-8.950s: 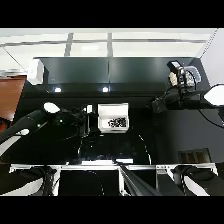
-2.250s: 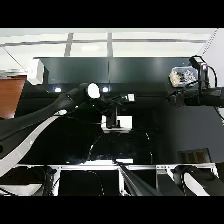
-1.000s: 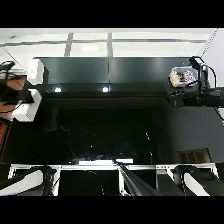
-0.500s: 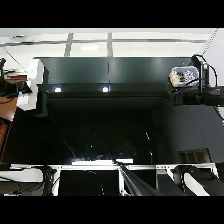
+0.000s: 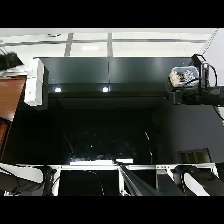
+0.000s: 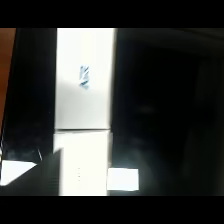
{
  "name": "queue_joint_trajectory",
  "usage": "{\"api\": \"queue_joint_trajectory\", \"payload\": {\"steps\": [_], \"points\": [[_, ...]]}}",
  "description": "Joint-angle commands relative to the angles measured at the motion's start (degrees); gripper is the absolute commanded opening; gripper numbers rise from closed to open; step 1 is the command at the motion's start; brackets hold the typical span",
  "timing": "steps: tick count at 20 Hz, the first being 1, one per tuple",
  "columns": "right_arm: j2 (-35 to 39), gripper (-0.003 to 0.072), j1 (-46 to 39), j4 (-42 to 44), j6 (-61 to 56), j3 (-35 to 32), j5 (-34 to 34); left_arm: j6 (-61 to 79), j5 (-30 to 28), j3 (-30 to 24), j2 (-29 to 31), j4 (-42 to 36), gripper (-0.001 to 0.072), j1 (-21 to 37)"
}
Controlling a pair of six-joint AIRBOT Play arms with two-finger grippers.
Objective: Fold the box and place the chain.
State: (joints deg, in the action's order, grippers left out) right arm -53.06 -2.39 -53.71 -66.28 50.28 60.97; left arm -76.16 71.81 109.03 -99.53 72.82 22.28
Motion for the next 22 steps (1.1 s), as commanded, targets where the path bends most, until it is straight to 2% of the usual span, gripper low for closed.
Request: {"api": "queue_joint_trajectory", "payload": {"steps": [1, 2, 4, 6, 8, 10, 12, 13, 15, 22], "points": [[-0.02, 0.0023, 1.51, 0.02, 0.09, -0.02, 0.0, -4.48, 14.6, 11.28, 0.79, -1.51, 0.0024, -2.27], [-0.02, 0.0023, 2.25, -0.42, 0.09, -0.09, -0.44, -6.69, 16.41, 9.68, 2.62, -1.73, 0.0023, -3.65], [-0.02, 0.0022, 4.02, -0.59, 0.09, -1.64, -3.3, -7.26, 14.47, 0.33, 9.31, -0.55, 0.0022, -8.41], [-0.02, 0.0022, 5.9, -1.84, 0.09, -5.29, -8.81, -7.19, 3.87, -15.67, 19.78, 0.81, 0.0023, -15.02], [-0.02, 0.0022, 6.54, -4.26, 0.09, -10.01, -16.33, -7.23, -11.58, -37.09, 32.72, 2.23, 0.0023, -21.88], [-0.02, 0.0022, 6.43, -4.81, 0.04, -13.0, -19.5, -7.69, -21.9, -55.87, 43.58, 3.26, 0.0024, -26.6], [0.0, 0.0023, 6.45, -4.85, 0.04, -13.09, -19.15, -7.89, -29.35, -68.46, 51.19, 3.19, 0.0024, -28.59], [0.02, 0.0023, 6.45, -4.85, 0.04, -13.07, -19.12, -8.37, -30.51, -71.91, 54.03, 3.19, 0.0024, -28.41], [0.0, 0.0023, 6.45, -4.85, 0.04, -13.09, -19.17, -8.96, -29.99, -74.53, 56.83, 3.19, 0.0025, -28.02], [0.0, 0.0023, 6.45, -4.85, 0.04, -13.09, -19.17, -9.18, -28.52, -74.62, 57.09, 2.99, 0.0026, -27.93]]}}
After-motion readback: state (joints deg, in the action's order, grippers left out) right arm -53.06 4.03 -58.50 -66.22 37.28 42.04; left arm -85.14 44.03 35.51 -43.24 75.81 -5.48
